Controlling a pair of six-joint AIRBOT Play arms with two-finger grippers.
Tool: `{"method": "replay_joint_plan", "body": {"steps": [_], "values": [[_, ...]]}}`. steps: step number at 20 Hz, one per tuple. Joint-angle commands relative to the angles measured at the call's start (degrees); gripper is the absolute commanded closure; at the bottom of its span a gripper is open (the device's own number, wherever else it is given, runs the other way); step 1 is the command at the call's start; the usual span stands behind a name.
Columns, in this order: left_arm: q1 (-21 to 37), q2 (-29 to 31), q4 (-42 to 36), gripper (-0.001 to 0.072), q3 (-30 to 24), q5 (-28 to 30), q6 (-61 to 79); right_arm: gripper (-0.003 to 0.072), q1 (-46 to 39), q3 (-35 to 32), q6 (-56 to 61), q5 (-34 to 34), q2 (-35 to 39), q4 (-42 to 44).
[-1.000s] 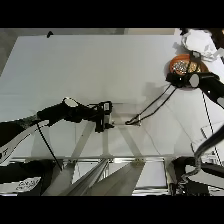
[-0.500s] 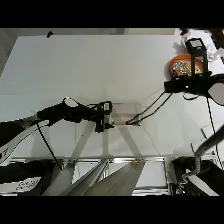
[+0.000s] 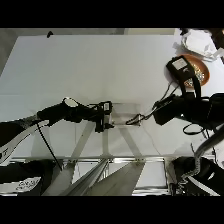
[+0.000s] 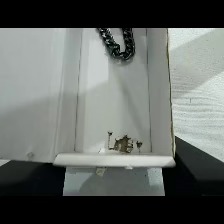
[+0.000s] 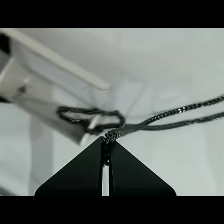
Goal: Fold the box and place the chain.
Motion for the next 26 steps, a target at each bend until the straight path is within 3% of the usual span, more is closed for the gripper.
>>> {"method": "replay_joint_plan", "body": {"steps": [1,11,16,21,26], "values": [[0.0,0.0,0.02,0.0384,0.0,0.0,0.0,0.0666,6.82,0.0,2.93,-0.59,0.55,0.09],[0.0,0.0,0.02,0.0384,0.0,0.02,0.0,0.0666,10.05,-0.39,3.04,-23.58,-3.15,6.01],[0.0,0.0,0.0,0.0384,0.0,0.02,0.0,0.0666,10.05,-0.83,2.62,-24.0,-7.85,7.19],[0.0,0.0,0.02,0.0384,0.0,0.04,0.0,0.0666,10.05,-6.97,2.64,-25.18,-14.12,7.69],[0.0,0.0,0.0,0.0384,0.0,0.02,0.0,0.0666,10.05,-11.89,2.91,-33.62,-20.39,8.9]]}}
